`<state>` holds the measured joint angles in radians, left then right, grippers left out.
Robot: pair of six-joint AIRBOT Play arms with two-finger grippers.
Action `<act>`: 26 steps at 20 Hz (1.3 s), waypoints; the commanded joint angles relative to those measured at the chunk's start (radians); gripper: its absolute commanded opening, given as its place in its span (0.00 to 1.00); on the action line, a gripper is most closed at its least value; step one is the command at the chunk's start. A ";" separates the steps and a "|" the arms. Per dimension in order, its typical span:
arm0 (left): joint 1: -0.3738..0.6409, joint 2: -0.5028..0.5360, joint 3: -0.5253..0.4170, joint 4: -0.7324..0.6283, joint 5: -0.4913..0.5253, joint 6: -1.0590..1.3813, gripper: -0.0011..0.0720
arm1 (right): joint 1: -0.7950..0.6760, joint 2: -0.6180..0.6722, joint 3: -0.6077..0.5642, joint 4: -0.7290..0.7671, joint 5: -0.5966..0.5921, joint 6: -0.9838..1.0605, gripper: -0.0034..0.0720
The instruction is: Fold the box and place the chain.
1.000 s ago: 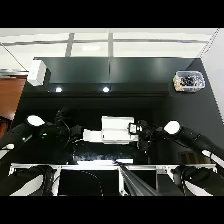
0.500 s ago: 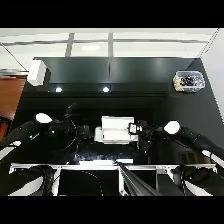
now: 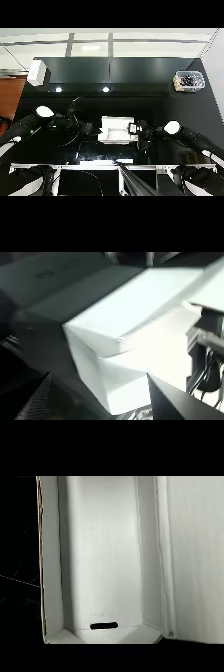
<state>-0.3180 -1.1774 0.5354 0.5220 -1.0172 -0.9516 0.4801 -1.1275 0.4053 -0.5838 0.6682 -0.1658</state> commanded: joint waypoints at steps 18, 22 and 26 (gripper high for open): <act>-0.281 -0.001 0.166 0.455 0.146 -0.604 0.62 | 0.000 0.000 -0.001 0.000 0.000 0.000 0.14; -0.364 -0.002 0.190 0.594 0.196 -0.758 0.62 | 0.000 0.000 -0.001 0.000 0.000 0.000 0.14; -0.398 -0.008 0.200 0.598 0.189 -0.787 0.62 | 0.000 0.000 -0.001 0.000 0.000 0.000 0.14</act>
<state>-0.6857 -1.1805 0.7265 1.0840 -0.8341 -1.6855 0.4801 -1.1275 0.4049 -0.5835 0.6674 -0.1654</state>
